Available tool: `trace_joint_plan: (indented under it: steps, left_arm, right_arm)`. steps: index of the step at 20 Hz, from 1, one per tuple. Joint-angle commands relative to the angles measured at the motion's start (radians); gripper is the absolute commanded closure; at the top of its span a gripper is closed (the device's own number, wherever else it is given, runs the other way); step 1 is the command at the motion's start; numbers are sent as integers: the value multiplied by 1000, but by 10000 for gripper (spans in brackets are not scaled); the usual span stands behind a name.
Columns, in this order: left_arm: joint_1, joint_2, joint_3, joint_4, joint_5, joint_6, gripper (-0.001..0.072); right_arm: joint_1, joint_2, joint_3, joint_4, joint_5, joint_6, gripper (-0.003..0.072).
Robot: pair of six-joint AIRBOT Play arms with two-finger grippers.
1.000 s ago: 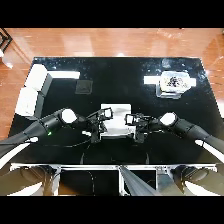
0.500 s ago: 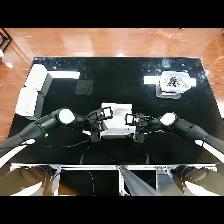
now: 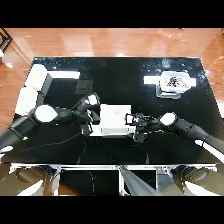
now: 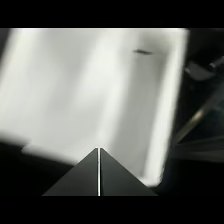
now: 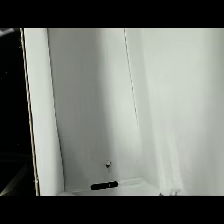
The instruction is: Fold the box and place the chain.
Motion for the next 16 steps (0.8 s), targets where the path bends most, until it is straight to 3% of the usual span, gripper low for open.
trace_joint_plan:
  steps: [1, 4, 8, 12, 16]
  left_arm:
    - [153, 76, 1, 174, -100, -356, 692]
    - [349, 76, -8, 231, -245, -503, 690]
    - [523, 57, -30, 233, -355, -388, 690]
    - [554, -20, -71, 257, -394, -420, 691]
    - [554, -145, -70, 83, -407, -679, 692]
  right_arm:
    - [1, 0, 0, 0, 2, -1, 348]
    - [1, 0, 0, 0, 2, -1, 348]
    - [1, 0, 0, 0, 2, -1, 348]
    - [1, 0, 0, 0, 2, -1, 348]
    - [1, 0, 0, 0, 2, -1, 348]
